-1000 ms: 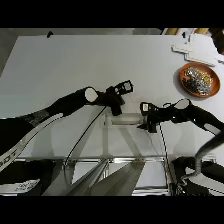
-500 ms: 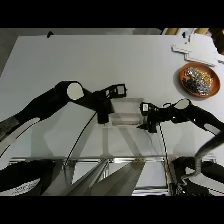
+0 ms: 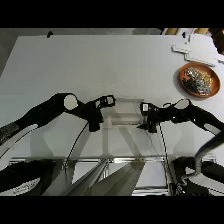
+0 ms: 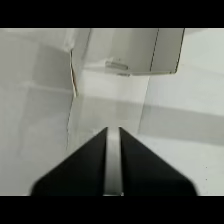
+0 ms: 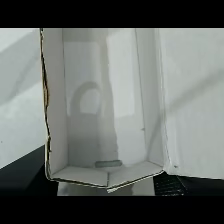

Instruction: Fold the box and place the chain.

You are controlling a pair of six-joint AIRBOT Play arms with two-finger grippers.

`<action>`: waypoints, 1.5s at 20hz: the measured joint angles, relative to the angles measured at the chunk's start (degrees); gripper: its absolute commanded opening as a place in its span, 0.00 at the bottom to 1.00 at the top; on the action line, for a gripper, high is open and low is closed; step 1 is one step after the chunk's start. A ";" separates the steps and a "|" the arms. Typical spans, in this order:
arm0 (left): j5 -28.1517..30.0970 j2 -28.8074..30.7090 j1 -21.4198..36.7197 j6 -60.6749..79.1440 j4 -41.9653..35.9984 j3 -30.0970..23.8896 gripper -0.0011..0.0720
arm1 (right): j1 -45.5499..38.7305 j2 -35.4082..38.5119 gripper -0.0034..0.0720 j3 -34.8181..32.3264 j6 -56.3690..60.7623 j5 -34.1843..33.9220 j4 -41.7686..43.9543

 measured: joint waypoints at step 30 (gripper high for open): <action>7.08 -4.98 -2.58 40.35 -15.30 -1.11 0.20 | 0.00 0.00 0.58 0.00 0.00 -0.02 0.00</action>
